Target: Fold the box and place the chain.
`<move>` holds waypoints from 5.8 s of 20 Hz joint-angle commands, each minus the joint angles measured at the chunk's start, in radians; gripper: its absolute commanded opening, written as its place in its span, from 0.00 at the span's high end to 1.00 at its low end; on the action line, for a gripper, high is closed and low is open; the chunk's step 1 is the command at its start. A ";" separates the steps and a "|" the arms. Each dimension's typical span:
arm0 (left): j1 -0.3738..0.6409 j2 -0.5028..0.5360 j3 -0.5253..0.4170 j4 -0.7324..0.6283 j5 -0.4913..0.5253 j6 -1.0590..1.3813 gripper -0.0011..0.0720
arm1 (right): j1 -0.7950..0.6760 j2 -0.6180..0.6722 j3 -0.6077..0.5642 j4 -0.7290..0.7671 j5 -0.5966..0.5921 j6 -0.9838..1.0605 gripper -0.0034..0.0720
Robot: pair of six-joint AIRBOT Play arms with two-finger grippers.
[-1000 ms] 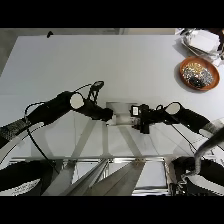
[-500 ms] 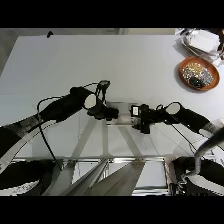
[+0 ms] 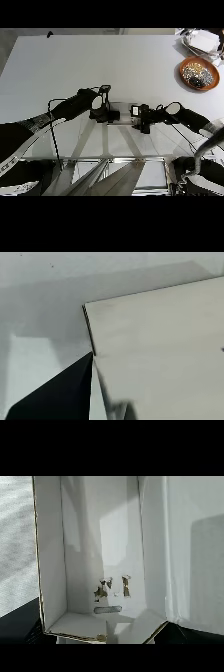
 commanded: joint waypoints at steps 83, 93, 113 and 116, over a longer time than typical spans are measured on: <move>0.385 0.116 -0.409 -0.835 0.146 2.635 0.03 | 0.000 0.000 0.000 0.000 0.000 0.000 0.56; 0.371 0.092 -0.410 -0.873 0.138 2.633 0.03 | 0.000 0.000 0.000 0.000 0.000 0.000 0.56; 0.342 0.042 -0.410 -1.002 0.140 2.635 0.47 | 0.000 0.000 0.000 0.000 0.000 0.000 0.56; 0.332 0.042 -0.410 -0.983 0.139 2.636 0.86 | 0.000 0.000 0.000 0.000 0.000 0.000 0.56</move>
